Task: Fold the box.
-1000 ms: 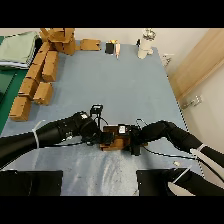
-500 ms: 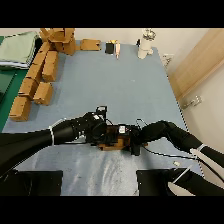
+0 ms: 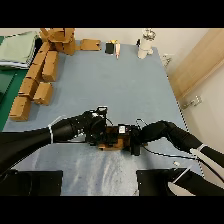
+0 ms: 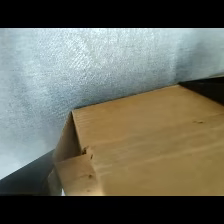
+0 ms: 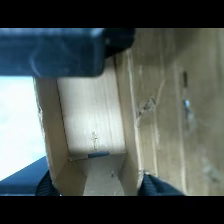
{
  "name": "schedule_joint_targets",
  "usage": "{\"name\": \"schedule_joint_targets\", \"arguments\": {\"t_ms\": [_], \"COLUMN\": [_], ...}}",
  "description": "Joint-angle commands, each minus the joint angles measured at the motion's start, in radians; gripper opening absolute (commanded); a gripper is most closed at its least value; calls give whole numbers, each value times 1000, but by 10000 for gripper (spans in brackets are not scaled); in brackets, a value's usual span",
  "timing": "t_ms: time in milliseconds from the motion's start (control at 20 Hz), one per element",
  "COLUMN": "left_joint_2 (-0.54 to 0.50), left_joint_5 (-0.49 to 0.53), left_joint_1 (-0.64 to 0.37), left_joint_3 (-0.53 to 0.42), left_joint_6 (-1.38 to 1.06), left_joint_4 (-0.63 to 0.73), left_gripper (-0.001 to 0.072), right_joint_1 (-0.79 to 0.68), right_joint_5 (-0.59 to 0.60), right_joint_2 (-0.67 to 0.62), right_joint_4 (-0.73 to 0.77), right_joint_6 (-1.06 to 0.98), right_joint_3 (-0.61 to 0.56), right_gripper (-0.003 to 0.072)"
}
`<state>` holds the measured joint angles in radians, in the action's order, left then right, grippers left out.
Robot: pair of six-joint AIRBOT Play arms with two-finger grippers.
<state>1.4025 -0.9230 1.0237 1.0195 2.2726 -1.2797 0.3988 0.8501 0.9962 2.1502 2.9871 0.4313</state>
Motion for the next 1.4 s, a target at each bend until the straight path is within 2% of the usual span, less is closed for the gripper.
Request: {"name": "schedule_joint_targets", "arguments": {"t_ms": [0, 200, 250, 600, 850, 1350], "left_joint_2": [-11, -12, -12, -13, -16, -99], "left_joint_5": [-11, -11, -12, -66, -88, -233], "left_joint_1": [-26, -56, -60, -93, -126, -222], "left_joint_3": [2, 2, 2, 2, 2, 2], "left_joint_6": [-39, -88, -89, -111, -191, -222], "left_joint_4": [57, 118, 124, 148, 227, 182], "left_gripper": [550, 569, 695, 695, 695, 695], "right_joint_1": [0, 0, 0, 0, 0, 0], "right_joint_5": [0, 0, 0, 0, -1, -1], "right_joint_2": [0, 0, 0, 0, 0, 0], "right_joint_4": [0, 0, 0, 0, 0, 0], "right_joint_6": [-2, -2, -2, -2, -2, -2], "right_joint_3": [0, 0, 0, 0, 0, 0], "right_gripper": [507, 507, 507, 506, 507, 507]}}
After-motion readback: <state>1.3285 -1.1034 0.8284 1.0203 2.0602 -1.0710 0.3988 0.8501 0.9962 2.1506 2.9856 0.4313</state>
